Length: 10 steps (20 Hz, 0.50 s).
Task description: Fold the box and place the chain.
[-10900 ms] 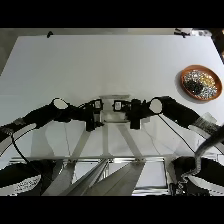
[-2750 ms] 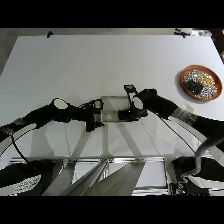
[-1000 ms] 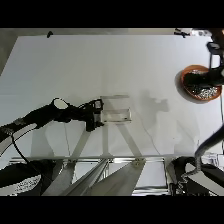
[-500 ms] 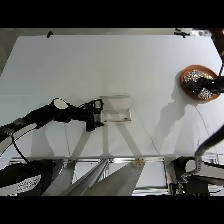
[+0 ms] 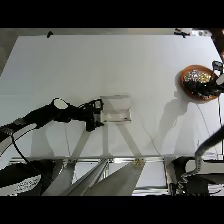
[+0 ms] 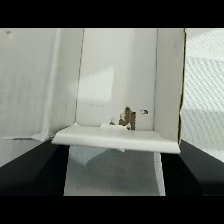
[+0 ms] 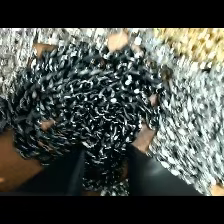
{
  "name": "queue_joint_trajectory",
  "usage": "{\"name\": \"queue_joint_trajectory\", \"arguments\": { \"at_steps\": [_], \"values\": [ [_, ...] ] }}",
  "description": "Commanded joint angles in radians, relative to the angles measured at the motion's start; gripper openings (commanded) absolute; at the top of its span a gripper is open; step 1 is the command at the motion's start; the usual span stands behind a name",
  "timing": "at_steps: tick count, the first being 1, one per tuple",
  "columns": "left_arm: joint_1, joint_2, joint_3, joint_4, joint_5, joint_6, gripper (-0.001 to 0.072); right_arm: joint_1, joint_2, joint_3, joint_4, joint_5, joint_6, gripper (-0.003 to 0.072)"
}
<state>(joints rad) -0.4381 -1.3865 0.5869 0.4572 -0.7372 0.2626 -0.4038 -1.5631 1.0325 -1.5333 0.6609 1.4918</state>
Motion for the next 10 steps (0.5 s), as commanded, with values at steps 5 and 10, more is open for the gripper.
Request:
{"name": "queue_joint_trajectory", "arguments": {
  "at_steps": [5,10],
  "values": [
    [0.000,0.000,0.000,0.000,0.000,0.000,0.0252,0.018,0.011,-0.001,0.006,0.008,-0.001,0.0010],
    [0.000,0.000,0.000,0.000,0.000,0.000,0.0252,0.018,0.150,0.010,0.006,0.025,-0.010,0.0009]
  ]
}}
